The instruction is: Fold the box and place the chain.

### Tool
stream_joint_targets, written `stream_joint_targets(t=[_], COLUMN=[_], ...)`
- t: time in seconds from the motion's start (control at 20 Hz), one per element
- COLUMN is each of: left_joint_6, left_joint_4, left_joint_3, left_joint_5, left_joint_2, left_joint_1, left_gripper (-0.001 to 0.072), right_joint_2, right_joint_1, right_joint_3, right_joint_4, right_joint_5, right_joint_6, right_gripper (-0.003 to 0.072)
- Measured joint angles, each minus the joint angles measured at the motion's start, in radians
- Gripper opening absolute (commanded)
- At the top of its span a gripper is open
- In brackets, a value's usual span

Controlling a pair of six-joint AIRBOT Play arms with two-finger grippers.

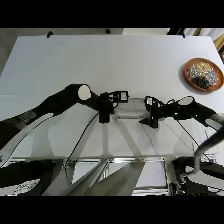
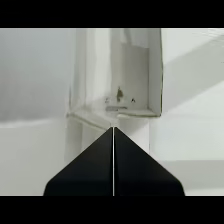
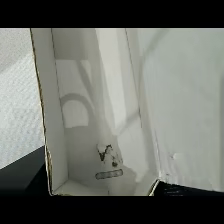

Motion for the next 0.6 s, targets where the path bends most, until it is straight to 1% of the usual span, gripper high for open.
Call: stream_joint_targets(t=[0.35,0.5,0.6], left_joint_6=[-0.233,-0.339,-0.406], left_joint_4=[0.030,0.050,0.052], left_joint_3=[-0.006,-0.045,-0.092], left_joint_5=[-0.144,-0.165,-0.149], left_joint_2=[0.107,0.136,0.145], left_joint_1=[0.094,0.137,0.162], left_gripper=[0.0007,0.0007,0.0008], right_joint_2=[0.000,0.000,0.000], right_joint_1=[0.000,0.000,0.000], right_joint_3=[0.000,0.000,0.000], right_joint_4=[0.000,-0.001,-0.001], right_joint_5=[0.000,0.000,0.000], right_joint_6=[0.000,0.000,0.000], right_gripper=[0.0451,0.0451,0.0451])
